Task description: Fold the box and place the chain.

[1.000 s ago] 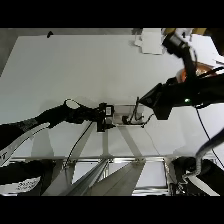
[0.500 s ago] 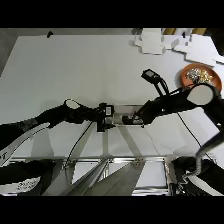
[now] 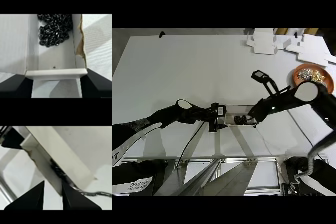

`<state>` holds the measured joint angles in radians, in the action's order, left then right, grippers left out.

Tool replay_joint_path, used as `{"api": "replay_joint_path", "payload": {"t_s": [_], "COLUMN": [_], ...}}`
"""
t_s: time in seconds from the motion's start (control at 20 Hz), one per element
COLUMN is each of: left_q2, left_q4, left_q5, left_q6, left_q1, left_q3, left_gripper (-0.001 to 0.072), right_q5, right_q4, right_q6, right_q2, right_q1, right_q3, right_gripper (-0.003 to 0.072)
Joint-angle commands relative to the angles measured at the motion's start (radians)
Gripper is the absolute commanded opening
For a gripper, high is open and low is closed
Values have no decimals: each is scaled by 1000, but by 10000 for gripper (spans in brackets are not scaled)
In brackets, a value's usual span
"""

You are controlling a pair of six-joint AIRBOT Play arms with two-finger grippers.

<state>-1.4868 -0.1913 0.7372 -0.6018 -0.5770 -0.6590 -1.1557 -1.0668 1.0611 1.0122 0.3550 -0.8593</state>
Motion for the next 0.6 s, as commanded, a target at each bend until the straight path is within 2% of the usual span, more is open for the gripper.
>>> {"api": "replay_joint_path", "payload": {"t_s": [0.0, 0.1, 0.2, 0.3, 0.35, 0.45, 0.55], "left_q2": [0, 0, 0, 0, 0, 0, 0], "left_q4": [0, 0, 0, 0, 0, 0, 0], "left_q5": [0, 0, 0, 0, 0, 0, 0], "left_q6": [0, 0, 0, 0, 0, 0, 0], "left_q1": [0, 0, 0, 0, 0, 0, 0], "left_q3": [0, 0, 0, 0, 0, 0, 0], "left_gripper": [212, 212, 212, 212, 212, 212, 212], "right_q5": [-41, -78, -156, -169, -157, -159, -230], "right_q4": [-196, -259, -258, -257, -258, -257, -233], "right_q6": [0, -58, -192, -252, -264, -317, -451], "right_q2": [-32, -32, -29, -29, -29, -20, 9], "right_q1": [-44, -89, -132, -167, -177, -182, -182], "right_q3": [-55, -55, -55, -55, -55, -55, -49], "right_gripper": [162, 162, 176, 175, 165, 58, 58]}}
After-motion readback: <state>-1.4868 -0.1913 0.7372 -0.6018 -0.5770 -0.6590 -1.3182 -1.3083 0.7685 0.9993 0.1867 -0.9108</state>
